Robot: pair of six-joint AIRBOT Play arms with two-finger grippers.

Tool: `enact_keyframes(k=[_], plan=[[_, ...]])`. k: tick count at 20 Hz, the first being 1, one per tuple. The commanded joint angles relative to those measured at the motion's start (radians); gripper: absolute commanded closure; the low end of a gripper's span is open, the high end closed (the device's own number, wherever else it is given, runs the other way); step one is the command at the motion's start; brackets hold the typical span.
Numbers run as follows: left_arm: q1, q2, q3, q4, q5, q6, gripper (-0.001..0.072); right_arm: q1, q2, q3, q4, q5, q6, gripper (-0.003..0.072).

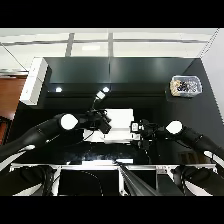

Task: Fold the box and place the chain.

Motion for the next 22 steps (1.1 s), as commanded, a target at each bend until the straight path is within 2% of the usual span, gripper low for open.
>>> enact_keyframes(k=[1, 5, 8, 11, 13, 14, 16, 17, 18, 20, 21, 22], plan=[[-0.002, -0.101, 0.043, 0.127, -0.09, -0.007, 0.0682, 0.0, -0.001, -0.001, 0.001, -0.002, 0.0, 0.0439], [0.002, -0.109, 0.069, 0.212, -0.156, -0.007, 0.0681, 0.0, -0.001, -0.001, 0.001, -0.002, 0.001, 0.0439], [0.002, -0.087, 0.117, 0.328, -0.186, -0.008, 0.0681, 0.0, -0.001, -0.001, 0.001, -0.002, 0.001, 0.0439], [0.034, 0.028, 0.148, 0.426, -0.259, -0.011, 0.0681, 0.0, -0.001, -0.001, 0.001, -0.002, 0.001, 0.0439], [0.09, 0.122, 0.141, 0.436, -0.377, -0.011, 0.0681, 0.0, -0.001, -0.001, 0.001, -0.002, 0.001, 0.0438], [0.123, 0.163, 0.126, 0.433, -0.44, -0.005, 0.068, 0.0, -0.001, -0.001, 0.001, -0.002, 0.001, 0.0439], [0.177, 0.241, 0.058, 0.385, -0.562, 0.198, 0.068, 0.0, -0.001, -0.001, 0.001, -0.002, 0.0, 0.0439], [0.193, 0.272, 0.012, 0.346, -0.589, 0.303, 0.0675, 0.0, -0.001, -0.001, 0.001, -0.002, 0.001, 0.0438], [0.194, 0.291, -0.031, 0.322, -0.583, 0.377, 0.0559, 0.0, -0.001, -0.001, 0.0, -0.002, 0.001, 0.0438], [0.176, 0.29, -0.097, 0.318, -0.508, 0.463, 0.0079, 0.0, -0.001, -0.001, 0.001, -0.002, 0.001, 0.0439], [0.171, 0.277, -0.119, 0.313, -0.456, 0.473, 0.0005, 0.0, -0.001, -0.001, 0.001, -0.002, 0.001, 0.0439], [0.162, 0.258, -0.137, 0.3, -0.412, 0.476, 0.0008, 0.0, -0.001, -0.001, 0.001, -0.002, 0.001, 0.0438]])
